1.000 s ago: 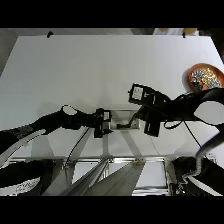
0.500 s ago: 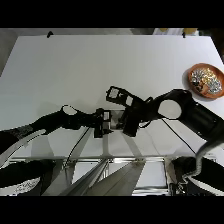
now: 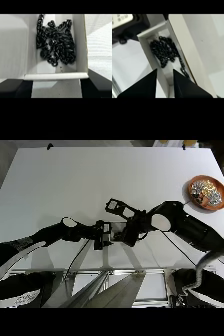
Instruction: Fold the box and place the chain.
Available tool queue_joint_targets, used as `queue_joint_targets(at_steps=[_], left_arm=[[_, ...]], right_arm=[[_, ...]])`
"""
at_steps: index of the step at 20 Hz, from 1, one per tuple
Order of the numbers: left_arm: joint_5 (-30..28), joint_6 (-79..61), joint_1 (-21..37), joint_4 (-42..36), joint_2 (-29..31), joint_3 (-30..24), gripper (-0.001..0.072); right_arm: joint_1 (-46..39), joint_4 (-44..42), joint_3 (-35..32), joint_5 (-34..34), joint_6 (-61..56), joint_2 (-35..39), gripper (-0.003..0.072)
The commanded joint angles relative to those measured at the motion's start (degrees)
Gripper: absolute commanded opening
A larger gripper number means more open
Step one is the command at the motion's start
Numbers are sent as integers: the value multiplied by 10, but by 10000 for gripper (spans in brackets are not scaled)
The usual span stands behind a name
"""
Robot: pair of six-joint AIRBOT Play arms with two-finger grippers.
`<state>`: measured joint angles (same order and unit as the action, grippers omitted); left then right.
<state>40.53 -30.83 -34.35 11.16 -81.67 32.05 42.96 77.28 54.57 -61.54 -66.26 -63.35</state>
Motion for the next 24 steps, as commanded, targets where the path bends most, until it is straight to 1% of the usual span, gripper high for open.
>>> queue_joint_targets(at_steps=[1,3,5,6,7,8,9,10,13,16,17,19,20,24], left_arm=[[0,0,0,0,0,0,134],[0,0,0,0,0,0,134],[0,0,0,0,0,0,134],[0,0,0,0,0,0,134],[0,0,0,0,0,0,134],[0,0,0,0,0,0,134],[0,0,0,0,0,0,133],[0,0,0,0,0,0,133],[0,0,0,0,0,0,133],[0,0,0,0,0,0,134],[0,0,0,0,0,0,133],[0,0,0,0,0,0,133],[0,0,0,0,0,0,133],[0,0,0,0,0,0,133]], right_arm=[[-43,31,12,-58,0,50,237],[-94,57,11,-73,8,73,232],[-152,73,9,-84,7,72,212],[-178,76,6,-83,0,67,194],[-201,78,3,-83,-17,59,144],[-222,79,-3,-80,-42,49,143],[-236,83,-10,-79,-70,39,105],[-246,87,-17,-79,-89,26,74],[-252,96,-40,-48,-125,-18,72],[-252,97,-47,-1,-208,-70,73],[-252,97,-47,13,-228,-87,81],[-252,97,-47,28,-254,-116,238],[-252,97,-48,31,-254,-126,251],[-252,100,-48,37,-254,-150,255]])
